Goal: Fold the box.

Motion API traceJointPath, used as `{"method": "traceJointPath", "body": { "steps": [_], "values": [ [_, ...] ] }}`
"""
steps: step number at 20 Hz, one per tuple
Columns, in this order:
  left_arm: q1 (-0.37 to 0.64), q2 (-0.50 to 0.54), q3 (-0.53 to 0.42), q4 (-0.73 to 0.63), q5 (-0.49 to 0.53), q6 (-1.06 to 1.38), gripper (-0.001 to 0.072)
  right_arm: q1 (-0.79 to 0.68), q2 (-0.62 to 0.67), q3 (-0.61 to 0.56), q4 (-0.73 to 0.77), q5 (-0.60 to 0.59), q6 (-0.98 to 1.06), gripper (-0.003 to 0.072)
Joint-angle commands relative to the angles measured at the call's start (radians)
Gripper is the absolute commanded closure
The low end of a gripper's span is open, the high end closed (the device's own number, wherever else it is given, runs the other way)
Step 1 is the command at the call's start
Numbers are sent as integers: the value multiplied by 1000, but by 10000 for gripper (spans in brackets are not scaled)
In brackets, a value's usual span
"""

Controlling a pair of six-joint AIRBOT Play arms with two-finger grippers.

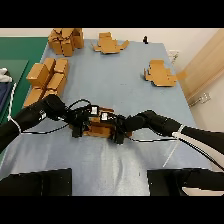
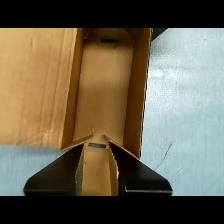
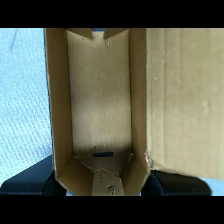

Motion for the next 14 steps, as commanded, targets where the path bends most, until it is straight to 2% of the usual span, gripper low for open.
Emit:
{"method": "traceJointPath", "body": {
  "steps": [1,6,7,8,11,12,14],
  "values": [
    [-30,-2,0,-37,11,5,482,-1,0,0,0,0,0,163],
    [-42,-2,0,-26,39,3,479,-1,0,0,0,0,0,163],
    [-42,-2,0,-25,39,3,415,-1,0,0,0,0,0,162],
    [-42,-2,0,-25,45,2,288,-1,0,0,0,0,0,163],
    [-39,1,3,-25,65,-13,282,-1,0,0,0,-7,0,162],
    [-38,1,9,-24,63,-21,321,-1,0,0,0,-11,0,163],
    [-39,0,27,-14,17,-39,668,-1,0,0,0,-13,0,163]
  ]
}}
